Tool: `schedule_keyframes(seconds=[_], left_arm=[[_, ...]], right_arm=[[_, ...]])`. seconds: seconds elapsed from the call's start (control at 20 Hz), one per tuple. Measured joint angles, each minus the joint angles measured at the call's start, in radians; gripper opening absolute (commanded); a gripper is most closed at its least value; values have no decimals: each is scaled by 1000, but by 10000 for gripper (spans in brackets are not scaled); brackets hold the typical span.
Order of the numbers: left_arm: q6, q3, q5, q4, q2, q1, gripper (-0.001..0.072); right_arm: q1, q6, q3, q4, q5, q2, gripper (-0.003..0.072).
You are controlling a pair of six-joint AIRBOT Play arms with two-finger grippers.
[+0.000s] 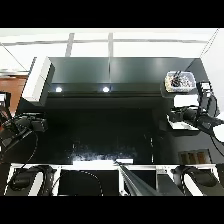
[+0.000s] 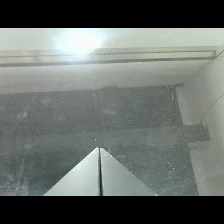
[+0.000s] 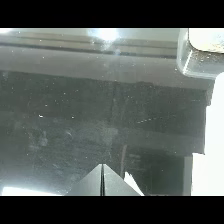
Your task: Fold the box and place the chain.
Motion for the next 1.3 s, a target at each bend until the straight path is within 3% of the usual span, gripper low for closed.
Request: schedule_keyframes(seconds=[1.05,1.3], left_arm=[[-3,0,0,-24,0,0,27],[-4,-4,13,-72,-3,0,27]], right_arm=[[0,0,0,11,-1,0,12],[0,0,0,63,-100,-2,13]])
